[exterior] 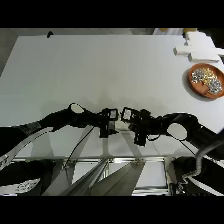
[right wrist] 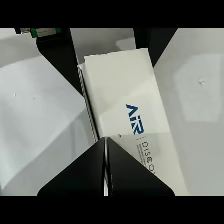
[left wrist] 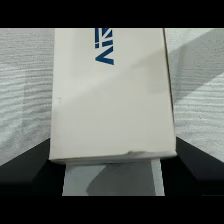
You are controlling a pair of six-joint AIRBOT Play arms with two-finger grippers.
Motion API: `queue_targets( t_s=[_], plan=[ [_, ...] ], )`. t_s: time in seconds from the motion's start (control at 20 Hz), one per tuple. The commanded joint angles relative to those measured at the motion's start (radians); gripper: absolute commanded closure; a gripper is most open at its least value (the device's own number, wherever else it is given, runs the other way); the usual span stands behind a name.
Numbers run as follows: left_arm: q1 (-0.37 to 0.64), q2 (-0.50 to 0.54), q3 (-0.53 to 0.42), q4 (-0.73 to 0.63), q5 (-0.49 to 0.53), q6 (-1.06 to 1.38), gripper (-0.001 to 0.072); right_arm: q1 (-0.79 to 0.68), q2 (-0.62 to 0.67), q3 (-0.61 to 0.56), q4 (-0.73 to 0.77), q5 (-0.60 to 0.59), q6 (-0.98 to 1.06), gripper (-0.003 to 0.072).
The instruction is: Fold the box and place the chain.
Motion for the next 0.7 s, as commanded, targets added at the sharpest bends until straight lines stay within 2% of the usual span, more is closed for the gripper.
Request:
queue_targets(
  t_s=[0.0, 0.35, 0.65],
  plan=[
    [0.0, 0.0, 0.001, 0.0, 0.001, 0.0, 0.049, 0.0, -0.031, -0.001, 0.002, 0.005, 0.027, 0.0668],
    [0.0, 0.0, 0.001, 0.0, 0.001, 0.0, 0.049, 0.0, -0.035, -0.002, -0.01, 0.011, 0.045, 0.0668],
    [0.0, 0.0, 0.001, 0.0, 0.001, 0.0, 0.049, 0.001, -0.103, -0.035, -0.017, 0.003, 0.08, 0.0668]
  ],
)
